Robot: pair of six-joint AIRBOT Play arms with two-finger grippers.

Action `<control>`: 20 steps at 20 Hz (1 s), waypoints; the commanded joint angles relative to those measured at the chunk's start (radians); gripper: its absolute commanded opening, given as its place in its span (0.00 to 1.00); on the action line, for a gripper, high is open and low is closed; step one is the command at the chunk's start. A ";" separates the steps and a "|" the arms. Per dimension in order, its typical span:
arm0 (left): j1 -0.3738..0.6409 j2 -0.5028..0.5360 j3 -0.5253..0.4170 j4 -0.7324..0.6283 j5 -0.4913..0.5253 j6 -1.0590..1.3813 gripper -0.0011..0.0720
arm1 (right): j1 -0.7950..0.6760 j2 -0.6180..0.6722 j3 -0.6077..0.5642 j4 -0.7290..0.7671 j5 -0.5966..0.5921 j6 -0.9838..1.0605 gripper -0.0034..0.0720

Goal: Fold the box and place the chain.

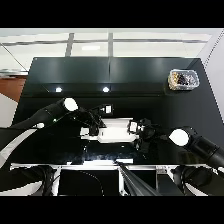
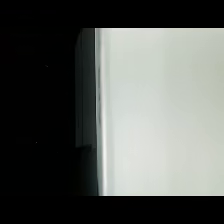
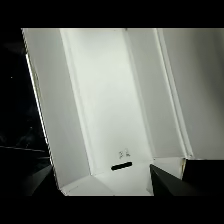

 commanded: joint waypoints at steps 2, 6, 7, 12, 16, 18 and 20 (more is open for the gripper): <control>0.000 0.000 0.001 -0.014 -0.014 0.003 0.06 | 0.000 0.010 0.010 -0.021 -0.090 0.058 0.98; 0.000 0.000 0.001 -0.014 -0.013 0.003 0.06 | 0.000 0.010 0.010 -0.147 -0.151 0.056 0.98; 0.000 0.000 0.001 -0.014 -0.014 0.003 0.06 | 0.000 0.010 0.010 -0.146 -0.158 0.056 0.98; -0.001 0.009 0.001 -0.013 -0.017 0.008 0.06 | 0.000 0.009 0.010 -0.122 -0.063 0.009 0.98; -0.018 0.018 0.001 0.013 -0.018 0.022 0.06 | -0.037 0.009 0.010 0.008 -0.051 -0.074 0.98; -0.030 0.018 0.001 0.024 -0.021 0.027 0.06 | -0.078 0.008 0.010 0.032 -0.048 -0.093 0.98; -0.034 0.018 0.001 0.024 -0.016 0.034 0.06 | -0.110 -0.009 0.010 0.105 -0.021 -0.157 0.98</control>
